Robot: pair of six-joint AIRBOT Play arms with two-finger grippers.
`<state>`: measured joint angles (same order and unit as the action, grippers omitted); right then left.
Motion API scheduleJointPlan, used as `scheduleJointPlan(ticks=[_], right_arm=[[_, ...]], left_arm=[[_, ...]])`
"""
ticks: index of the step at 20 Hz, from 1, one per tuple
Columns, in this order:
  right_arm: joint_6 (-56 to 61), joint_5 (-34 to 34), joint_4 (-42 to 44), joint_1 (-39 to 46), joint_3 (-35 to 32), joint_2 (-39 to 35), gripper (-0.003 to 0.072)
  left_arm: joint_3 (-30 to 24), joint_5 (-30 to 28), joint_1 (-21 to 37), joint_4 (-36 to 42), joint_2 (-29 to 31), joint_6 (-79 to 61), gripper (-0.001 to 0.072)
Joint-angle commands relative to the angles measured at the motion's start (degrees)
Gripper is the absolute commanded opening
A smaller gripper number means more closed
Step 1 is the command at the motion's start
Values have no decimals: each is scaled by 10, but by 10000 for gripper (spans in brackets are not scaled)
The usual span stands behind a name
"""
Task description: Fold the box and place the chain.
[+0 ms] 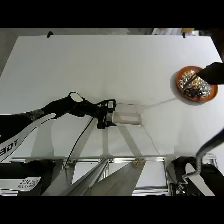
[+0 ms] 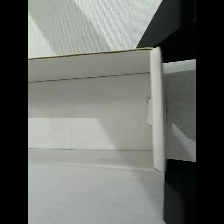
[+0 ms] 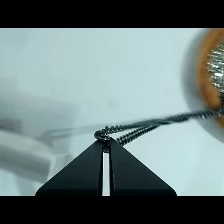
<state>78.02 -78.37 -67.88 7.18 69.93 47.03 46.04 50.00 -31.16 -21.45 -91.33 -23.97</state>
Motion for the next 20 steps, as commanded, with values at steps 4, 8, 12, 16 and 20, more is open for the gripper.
scheduleJointPlan(ticks=[4,8,12,16,20], right_arm=[[2,-27,59,-134,0,-57,17],[2,-12,71,-219,-8,-57,17],[10,33,71,-295,-18,-55,17],[10,71,70,-354,-40,-33,17],[10,129,71,-399,-89,5,17]], left_arm=[[0,0,0,0,0,0,330],[0,0,0,0,0,0,330],[0,0,0,0,0,0,330],[0,0,0,0,0,0,330],[0,0,0,0,0,0,330]])
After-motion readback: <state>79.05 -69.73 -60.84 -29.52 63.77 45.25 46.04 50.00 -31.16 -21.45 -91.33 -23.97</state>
